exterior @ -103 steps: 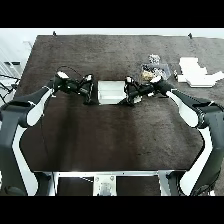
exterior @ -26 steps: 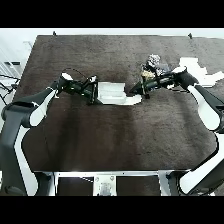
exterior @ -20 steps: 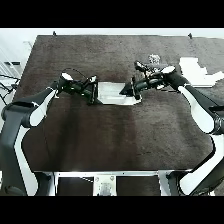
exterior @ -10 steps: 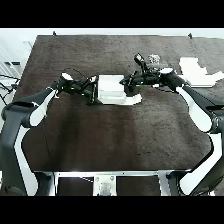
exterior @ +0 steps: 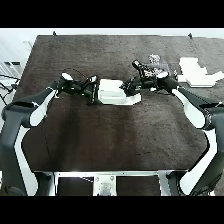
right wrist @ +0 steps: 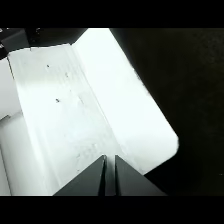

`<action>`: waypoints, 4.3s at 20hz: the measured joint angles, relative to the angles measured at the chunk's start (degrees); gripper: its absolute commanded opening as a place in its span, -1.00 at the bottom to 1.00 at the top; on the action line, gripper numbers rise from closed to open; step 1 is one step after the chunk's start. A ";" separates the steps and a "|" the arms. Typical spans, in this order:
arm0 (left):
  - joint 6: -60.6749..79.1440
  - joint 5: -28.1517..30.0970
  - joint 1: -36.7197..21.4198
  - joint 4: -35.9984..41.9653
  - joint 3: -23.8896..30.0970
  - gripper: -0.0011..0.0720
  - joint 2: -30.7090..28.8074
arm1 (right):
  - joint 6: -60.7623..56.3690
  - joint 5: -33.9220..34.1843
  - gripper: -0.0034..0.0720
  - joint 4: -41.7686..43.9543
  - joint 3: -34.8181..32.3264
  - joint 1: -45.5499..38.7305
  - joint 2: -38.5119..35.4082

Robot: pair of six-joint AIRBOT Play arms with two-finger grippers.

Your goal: Fold the box and place the chain.

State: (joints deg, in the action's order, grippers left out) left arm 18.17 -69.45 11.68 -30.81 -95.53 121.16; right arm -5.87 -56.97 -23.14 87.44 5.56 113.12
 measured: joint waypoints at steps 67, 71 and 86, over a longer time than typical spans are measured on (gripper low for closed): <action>0.07 0.04 0.02 0.00 -0.02 0.19 0.00 | 4.90 -5.29 -0.87 -18.34 -8.35 0.09 -14.45; 0.07 0.04 0.02 0.00 -0.02 0.19 0.00 | -4.94 -6.91 -0.88 -18.25 -8.35 -3.21 -18.97; 0.07 0.02 0.02 0.00 -0.02 0.19 0.00 | -44.04 -2.38 -0.87 -18.32 -17.77 -15.85 -19.58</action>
State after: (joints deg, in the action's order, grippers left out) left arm 18.24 -69.43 11.70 -30.81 -95.55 121.16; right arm -49.91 -59.35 -41.45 69.67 -10.28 93.54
